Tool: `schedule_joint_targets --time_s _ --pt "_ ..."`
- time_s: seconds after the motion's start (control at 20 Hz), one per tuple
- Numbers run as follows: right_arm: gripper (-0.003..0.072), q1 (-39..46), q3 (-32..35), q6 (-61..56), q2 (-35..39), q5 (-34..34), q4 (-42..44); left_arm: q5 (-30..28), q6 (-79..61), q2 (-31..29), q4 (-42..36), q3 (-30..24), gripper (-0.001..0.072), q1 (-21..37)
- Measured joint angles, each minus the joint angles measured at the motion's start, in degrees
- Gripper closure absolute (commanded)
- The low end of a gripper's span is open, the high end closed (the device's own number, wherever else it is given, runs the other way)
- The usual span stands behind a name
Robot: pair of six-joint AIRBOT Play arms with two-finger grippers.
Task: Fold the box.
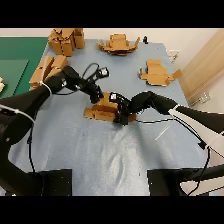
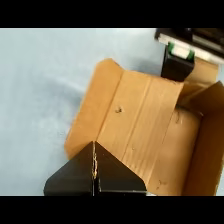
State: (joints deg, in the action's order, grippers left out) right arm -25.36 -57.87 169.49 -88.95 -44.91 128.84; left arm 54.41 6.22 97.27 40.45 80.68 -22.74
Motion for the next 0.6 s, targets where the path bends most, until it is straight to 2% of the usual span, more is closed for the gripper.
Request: schedule_joint_targets --time_s 0.1,0.2,0.4,0.6 --pt "0.0349 0.0 0.0 0.0 0.0 -0.4 0.0 0.6 0.1 -3.0 -0.8 1.6 0.0701 2.1" --pt "0.0349 0.0 0.0 0.0 0.0 -0.4 0.0 4.0 0.2 -5.8 -0.1 2.0 0.0701 4.6" --pt "0.0349 0.0 0.0 0.0 0.0 -0.4 0.0 9.8 0.2 -9.9 13.7 -1.4 0.0699 6.2" --pt "0.0349 0.0 0.0 0.0 0.0 -0.4 0.0 11.8 -5.5 -11.1 18.7 -5.4 0.0699 3.7"
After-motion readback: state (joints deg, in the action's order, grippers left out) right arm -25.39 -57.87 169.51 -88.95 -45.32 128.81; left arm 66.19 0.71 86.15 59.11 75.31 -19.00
